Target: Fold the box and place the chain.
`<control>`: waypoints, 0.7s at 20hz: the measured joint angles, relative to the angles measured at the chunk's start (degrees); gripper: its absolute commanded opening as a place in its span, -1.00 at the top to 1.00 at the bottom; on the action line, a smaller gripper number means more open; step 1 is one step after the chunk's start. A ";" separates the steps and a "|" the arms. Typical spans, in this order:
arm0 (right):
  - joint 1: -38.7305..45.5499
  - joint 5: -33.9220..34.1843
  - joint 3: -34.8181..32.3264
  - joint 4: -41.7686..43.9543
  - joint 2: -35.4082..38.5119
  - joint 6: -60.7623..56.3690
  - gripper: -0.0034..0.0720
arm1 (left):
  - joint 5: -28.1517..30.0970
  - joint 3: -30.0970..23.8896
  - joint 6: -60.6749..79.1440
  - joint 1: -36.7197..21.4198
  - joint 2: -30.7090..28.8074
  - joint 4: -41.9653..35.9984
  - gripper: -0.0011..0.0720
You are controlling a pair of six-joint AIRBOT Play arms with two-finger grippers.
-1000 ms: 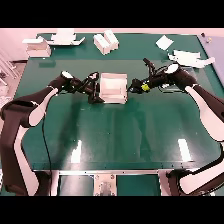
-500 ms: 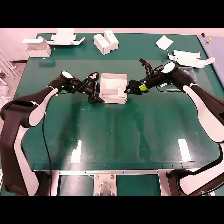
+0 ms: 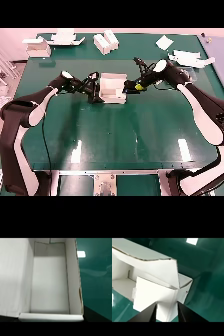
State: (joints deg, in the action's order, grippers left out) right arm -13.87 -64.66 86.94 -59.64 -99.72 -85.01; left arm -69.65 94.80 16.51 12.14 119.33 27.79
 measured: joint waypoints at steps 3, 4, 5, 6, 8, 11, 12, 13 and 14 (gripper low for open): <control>-1.27 0.04 0.55 -3.61 0.00 -3.96 -0.05 | 0.00 0.00 0.00 0.04 0.00 -0.02 -0.51; -1.57 0.15 0.66 -4.46 0.00 -5.09 -0.05 | 0.02 0.00 0.00 0.04 0.00 -0.02 -0.51; -1.92 0.28 0.72 -5.27 0.02 -6.32 -0.05 | 0.02 0.00 0.00 0.04 0.00 -0.02 -0.51; -2.29 0.59 0.79 -6.16 0.00 -7.52 -0.05 | 0.00 0.00 0.02 0.04 0.00 -0.02 -0.51; -3.04 0.98 0.85 -8.15 -0.20 -9.55 -0.05 | 0.00 0.00 0.02 0.04 0.00 -0.02 -0.51; -4.22 1.44 0.90 -10.64 -0.79 -12.94 -0.05 | 0.00 0.00 0.02 0.04 0.00 -0.02 -0.51; -4.61 1.51 0.90 -11.52 -1.01 -14.12 -0.05 | 0.00 0.00 0.02 0.04 0.00 -0.02 -0.51; -4.98 1.73 0.90 -12.24 -1.14 -15.19 -0.05 | 0.00 0.00 0.00 0.04 0.00 -0.02 -0.51; -5.40 2.21 0.90 -12.83 -1.27 -16.02 -0.04 | 0.00 0.00 0.00 0.04 0.00 -0.02 -0.51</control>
